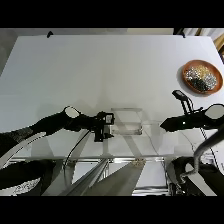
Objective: Fold the box and place the chain.
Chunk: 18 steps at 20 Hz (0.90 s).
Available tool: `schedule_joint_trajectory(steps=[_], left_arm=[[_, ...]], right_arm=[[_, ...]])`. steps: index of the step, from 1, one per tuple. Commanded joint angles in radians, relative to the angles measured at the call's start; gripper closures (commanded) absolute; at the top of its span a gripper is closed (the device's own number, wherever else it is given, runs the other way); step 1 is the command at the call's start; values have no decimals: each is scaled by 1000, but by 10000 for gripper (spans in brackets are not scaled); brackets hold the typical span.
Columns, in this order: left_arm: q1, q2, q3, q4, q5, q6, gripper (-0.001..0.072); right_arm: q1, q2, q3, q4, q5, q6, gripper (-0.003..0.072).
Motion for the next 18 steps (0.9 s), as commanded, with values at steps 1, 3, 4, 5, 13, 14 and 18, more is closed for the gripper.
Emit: schedule_joint_trajectory(steps=[1, 3, 4, 5, 13, 14, 18], left_arm=[[1, 1, 0, 0, 0, 0, 679], [1, 1, 0, 0, 0, 0, 679], [1, 1, 0, 0, 0, 0, 679], [1, 1, 0, 0, 0, 0, 679], [1, 1, 0, 0, 0, 0, 679], [1, 1, 0, 0, 0, 0, 679], [1, 1, 0, 0, 0, 0, 679]], right_arm=[[-7, -56, -61, 91, -79, -62, 674], [-7, -72, -70, 127, -74, -106, 674], [-7, -86, -76, 127, -83, -103, 674], [-7, -97, -82, 140, -96, -104, 674], [-7, -157, -99, 183, -140, -130, 673], [-7, -164, -99, 193, -140, -135, 673], [46, -186, -99, 211, -175, -158, 673]])
